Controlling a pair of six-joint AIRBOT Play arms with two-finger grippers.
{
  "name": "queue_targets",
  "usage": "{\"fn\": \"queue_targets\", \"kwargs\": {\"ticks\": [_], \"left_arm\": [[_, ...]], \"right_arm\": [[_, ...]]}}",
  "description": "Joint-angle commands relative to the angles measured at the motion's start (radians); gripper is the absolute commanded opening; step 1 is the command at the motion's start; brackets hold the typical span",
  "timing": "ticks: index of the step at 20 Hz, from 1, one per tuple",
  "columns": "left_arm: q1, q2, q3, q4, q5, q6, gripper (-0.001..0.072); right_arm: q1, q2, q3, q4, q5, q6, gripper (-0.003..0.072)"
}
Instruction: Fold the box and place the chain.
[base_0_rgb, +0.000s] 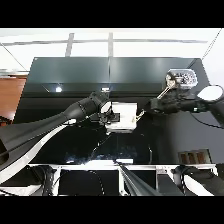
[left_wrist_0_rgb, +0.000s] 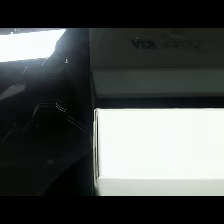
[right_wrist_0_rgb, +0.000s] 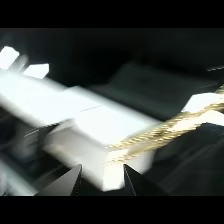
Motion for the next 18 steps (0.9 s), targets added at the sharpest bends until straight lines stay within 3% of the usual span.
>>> {"fn": "queue_targets", "kwargs": {"ticks": [1, 2, 3, 7, 12, 18], "left_arm": [[0.0, 0.0, 0.0, 0.0, 0.0, 0.0, 0.0032], [0.0, 0.0, 0.0, 0.0, 0.0, 0.0, 0.0032], [0.0, 0.0, 0.0, 0.0, 0.0, 0.0, 0.0032], [0.001, 0.0, 0.0, 0.001, 0.0, 0.0, 0.0032], [0.0, 0.0, 0.0, 0.0, 0.0, 0.0, 0.0032], [0.0, 0.0, 0.0, 0.0, -0.001, 0.0, 0.0032]], "right_arm": [[-0.159, 0.014, -0.011, -0.328, -0.184, 0.151, 0.0308], [-0.177, 0.006, -0.011, -0.428, -0.248, 0.254, 0.0368], [-0.193, -0.013, -0.011, -0.453, -0.288, 0.288, 0.0706], [-0.199, -0.182, 0.062, -0.337, -0.32, 0.227, 0.0699], [-0.197, -0.402, 0.246, -0.303, -0.377, 0.274, 0.0698], [-0.194, -0.554, 0.374, -0.164, -0.402, 0.276, 0.0698]]}}
